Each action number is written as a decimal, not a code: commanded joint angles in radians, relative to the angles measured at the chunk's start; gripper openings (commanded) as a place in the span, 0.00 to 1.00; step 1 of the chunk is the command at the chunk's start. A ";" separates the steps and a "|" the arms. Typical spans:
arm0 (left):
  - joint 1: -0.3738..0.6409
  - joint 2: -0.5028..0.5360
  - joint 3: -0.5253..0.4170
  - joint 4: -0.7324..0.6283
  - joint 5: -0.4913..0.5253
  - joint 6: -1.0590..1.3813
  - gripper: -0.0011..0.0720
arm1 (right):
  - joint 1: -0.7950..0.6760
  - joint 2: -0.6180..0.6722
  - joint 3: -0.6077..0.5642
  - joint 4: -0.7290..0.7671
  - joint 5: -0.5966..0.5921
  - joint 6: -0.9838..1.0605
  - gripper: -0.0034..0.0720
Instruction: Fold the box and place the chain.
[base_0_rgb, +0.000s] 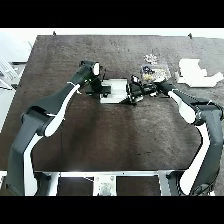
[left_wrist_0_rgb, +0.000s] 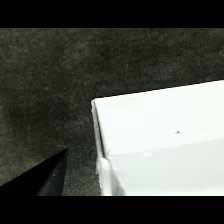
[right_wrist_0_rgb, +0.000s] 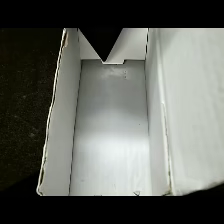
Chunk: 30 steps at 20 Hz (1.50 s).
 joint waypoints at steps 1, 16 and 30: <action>0.000 0.001 0.001 -0.013 0.006 0.018 0.74 | 0.001 0.001 0.000 0.002 0.002 0.001 0.81; -0.015 -0.019 0.001 0.024 0.048 -0.007 0.07 | 0.001 0.001 0.000 0.002 0.002 0.001 0.81; -0.024 -0.012 0.014 0.008 0.010 0.003 0.58 | 0.001 0.001 0.000 0.002 0.001 0.001 0.81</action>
